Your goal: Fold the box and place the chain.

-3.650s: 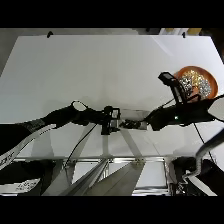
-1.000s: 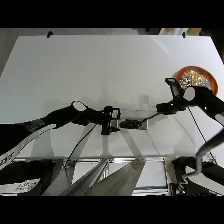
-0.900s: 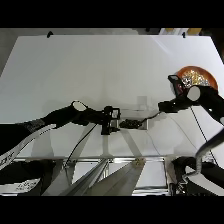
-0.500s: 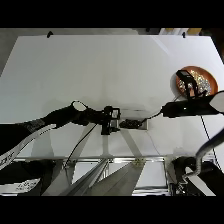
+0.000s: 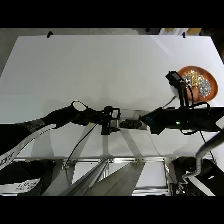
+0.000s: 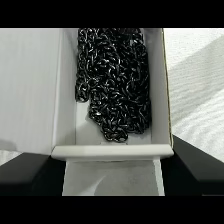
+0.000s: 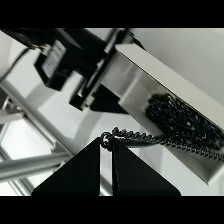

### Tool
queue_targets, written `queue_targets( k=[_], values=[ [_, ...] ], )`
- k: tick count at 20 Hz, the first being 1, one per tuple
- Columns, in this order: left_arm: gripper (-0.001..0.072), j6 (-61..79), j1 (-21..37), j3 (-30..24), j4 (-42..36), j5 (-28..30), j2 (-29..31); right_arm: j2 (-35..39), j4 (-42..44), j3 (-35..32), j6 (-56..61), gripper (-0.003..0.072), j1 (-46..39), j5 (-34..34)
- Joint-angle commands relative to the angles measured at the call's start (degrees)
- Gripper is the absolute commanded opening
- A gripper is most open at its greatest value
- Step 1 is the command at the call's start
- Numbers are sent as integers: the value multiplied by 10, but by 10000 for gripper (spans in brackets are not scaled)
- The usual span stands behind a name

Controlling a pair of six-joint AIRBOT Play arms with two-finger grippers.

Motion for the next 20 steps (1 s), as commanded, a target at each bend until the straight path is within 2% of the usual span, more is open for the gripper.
queue_targets(
  k=[1,3,6,8,10,12,16,20],
  values=[
    [389,0,0,0,0,0,0,-31,5,0,0,15,28,-47],
    [389,0,0,0,0,0,0,-59,-11,0,1,18,28,-47],
    [389,0,0,0,0,0,0,-74,-19,1,0,168,28,-47],
    [389,0,0,0,0,0,0,-74,-28,10,0,194,28,-48],
    [389,0,0,0,0,0,0,-74,-72,36,1,160,27,-48],
    [389,0,0,0,0,0,0,-74,-105,66,1,15,1,-48],
    [389,0,0,0,0,0,0,-78,-135,85,1,14,-106,-71],
    [389,0,0,0,0,0,0,-124,-221,84,3,14,-193,-39]
  ],
)
